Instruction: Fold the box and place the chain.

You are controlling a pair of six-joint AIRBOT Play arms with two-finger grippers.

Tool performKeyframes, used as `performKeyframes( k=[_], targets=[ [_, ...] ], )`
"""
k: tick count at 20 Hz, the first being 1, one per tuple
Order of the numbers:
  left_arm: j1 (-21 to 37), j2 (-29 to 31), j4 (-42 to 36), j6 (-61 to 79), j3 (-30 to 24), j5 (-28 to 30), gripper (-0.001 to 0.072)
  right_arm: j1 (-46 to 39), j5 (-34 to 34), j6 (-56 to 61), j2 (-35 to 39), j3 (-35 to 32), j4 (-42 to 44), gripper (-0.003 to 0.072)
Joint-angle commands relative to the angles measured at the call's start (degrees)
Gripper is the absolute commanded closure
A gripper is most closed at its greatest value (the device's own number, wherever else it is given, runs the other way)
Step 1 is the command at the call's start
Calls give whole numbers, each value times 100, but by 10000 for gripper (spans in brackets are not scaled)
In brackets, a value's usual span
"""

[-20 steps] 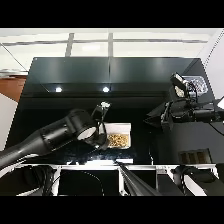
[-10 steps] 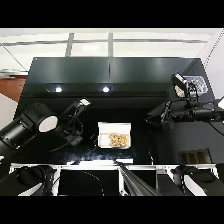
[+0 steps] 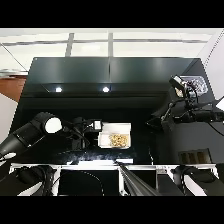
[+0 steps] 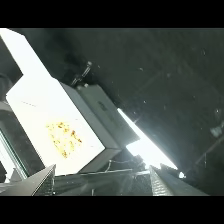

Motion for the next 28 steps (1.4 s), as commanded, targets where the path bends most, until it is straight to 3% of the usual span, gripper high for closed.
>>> performKeyframes(
  k=[1,13,18,22,25,28],
  targets=[
    [155,-70,-931,1650,-39,216,1,0,0,153,0,4,-160,-19],
    [420,-861,-1510,1650,-66,-291,3,0,-13,293,0,4,-164,-18],
    [1414,-463,-1864,1499,-195,-756,2,0,-85,380,0,4,-170,-18],
    [1759,251,-2924,2247,-883,-374,2,0,-256,402,0,4,-168,-18],
    [1572,280,-3508,3412,-1475,337,6,0,-256,446,0,4,-166,-18],
    [1412,170,-3915,3810,-1506,634,23,0,-254,468,0,4,-166,-18]
  ],
)
